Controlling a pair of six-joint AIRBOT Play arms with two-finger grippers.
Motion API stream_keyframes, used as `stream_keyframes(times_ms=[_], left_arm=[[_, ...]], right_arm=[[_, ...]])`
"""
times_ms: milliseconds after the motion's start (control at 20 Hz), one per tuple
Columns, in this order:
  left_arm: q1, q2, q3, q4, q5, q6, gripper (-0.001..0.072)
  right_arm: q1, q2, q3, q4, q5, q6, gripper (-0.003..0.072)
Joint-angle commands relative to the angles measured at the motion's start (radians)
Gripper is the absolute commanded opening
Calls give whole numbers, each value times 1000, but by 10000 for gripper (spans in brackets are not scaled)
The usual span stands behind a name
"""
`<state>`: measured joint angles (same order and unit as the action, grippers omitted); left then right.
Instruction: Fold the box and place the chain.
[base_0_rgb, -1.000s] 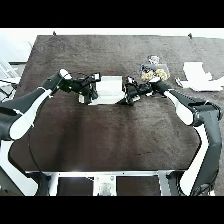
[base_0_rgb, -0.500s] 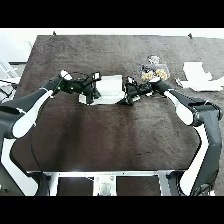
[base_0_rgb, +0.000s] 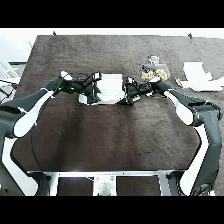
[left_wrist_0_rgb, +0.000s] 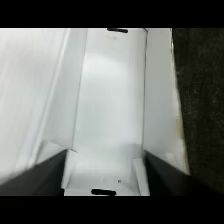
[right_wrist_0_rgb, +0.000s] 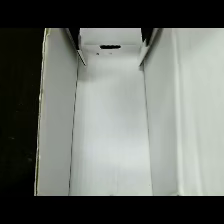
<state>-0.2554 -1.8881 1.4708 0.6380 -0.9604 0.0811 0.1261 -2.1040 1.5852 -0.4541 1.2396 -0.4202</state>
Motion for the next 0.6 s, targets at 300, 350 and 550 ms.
stream_keyframes(times_ms=[300, 350, 550], left_arm=[[0, -1, 0, -13, 0, -2, 601], [0, -1, 0, -12, -1, -2, 600], [3, -1, 0, 21, -8, -2, 279]], right_arm=[[1, 0, 0, 0, 0, 0, 590], [1, 0, 0, 0, 0, 0, 591], [1, 0, 0, 0, 0, 0, 591]])
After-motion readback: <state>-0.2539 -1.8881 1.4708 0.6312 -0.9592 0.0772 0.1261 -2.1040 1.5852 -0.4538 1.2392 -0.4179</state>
